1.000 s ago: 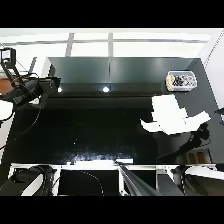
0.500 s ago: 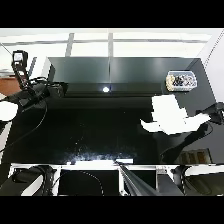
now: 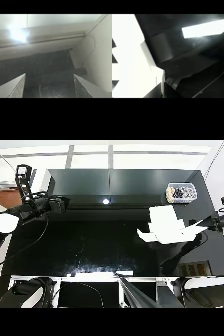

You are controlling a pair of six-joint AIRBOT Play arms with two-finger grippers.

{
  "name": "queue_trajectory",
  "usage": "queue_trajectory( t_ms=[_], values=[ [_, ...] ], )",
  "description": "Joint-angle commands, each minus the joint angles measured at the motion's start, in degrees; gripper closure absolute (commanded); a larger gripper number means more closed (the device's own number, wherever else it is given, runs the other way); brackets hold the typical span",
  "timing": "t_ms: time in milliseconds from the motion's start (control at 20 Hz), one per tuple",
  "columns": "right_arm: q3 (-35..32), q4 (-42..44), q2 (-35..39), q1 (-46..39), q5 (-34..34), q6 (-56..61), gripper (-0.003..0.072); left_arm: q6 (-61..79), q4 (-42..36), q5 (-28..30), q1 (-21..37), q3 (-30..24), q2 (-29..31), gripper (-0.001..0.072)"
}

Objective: Fold the box and place the chain.

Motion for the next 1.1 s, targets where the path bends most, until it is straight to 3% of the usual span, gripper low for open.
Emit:
queue_trajectory(
  t_ms=[0,150,300,550,700,800,950,1050],
  values=[
    [-4.9,5.1,4.4,3.2,-0.9,-1.1,0.0643,0.2,-0.5,0.9,-0.1,0.0,0.0,0.0008],
    [-16.5,14.8,13.6,9.6,-6.5,-3.3,0.0643,0.2,-5.7,0.5,-0.9,0.0,0.0,0.0007],
    [-27.8,23.9,27.9,18.0,-16.2,-4.1,0.0643,0.3,-6.7,-0.8,-2.5,0.0,0.0,0.0008],
    [-50.3,26.3,59.7,34.9,-39.8,-0.7,0.0642,-1.7,-6.6,-7.0,-6.2,0.0,-0.5,0.0008],
    [-58.5,25.8,71.6,41.1,-44.9,7.4,0.0643,-12.5,-4.6,-12.6,-5.1,0.0,-4.4,0.0008],
    [-59.9,25.4,73.6,43.9,-43.4,9.3,0.0643,-7.3,-11.7,-16.7,-3.2,0.0,-10.0,0.0008],
    [-59.9,25.5,73.6,46.1,-43.5,9.5,0.0642,21.7,-30.6,-26.4,0.3,0.1,-20.5,0.0008],
    [-59.9,25.4,73.6,46.1,-43.4,10.4,0.0643,30.1,-42.3,-30.1,3.3,0.1,-26.4,0.0008]
  ],
)
